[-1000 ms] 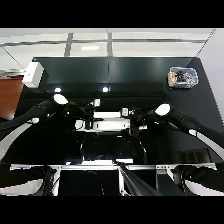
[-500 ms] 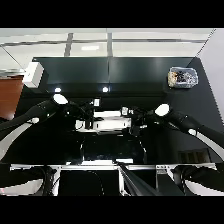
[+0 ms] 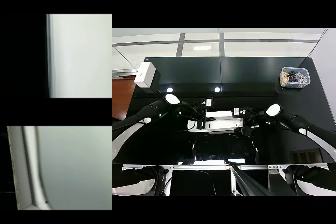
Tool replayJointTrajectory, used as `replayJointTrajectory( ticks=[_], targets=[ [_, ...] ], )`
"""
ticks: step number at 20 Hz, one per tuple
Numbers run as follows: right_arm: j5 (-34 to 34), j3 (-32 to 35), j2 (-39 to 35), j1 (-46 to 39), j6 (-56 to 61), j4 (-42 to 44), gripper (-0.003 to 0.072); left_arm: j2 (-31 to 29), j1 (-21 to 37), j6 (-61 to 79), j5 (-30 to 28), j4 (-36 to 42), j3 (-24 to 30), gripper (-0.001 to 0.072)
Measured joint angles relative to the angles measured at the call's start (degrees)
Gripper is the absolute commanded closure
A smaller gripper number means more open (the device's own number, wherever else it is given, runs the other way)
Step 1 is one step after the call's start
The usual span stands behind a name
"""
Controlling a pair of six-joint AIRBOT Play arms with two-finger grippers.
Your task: Fold the box and place the chain.
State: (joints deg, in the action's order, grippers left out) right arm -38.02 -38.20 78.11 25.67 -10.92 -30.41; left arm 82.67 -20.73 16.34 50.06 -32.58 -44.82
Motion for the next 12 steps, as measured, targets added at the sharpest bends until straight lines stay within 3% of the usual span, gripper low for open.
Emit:
replayJointTrajectory(
  ticks=[12],
  targets=[
    [0.3, 0.0, 0.2, 0.1, 0.0, -0.2, 0.0122, 0.0, 0.0, -0.2, 0.1, 0.0, 0.0, 0.0680]
  ],
)
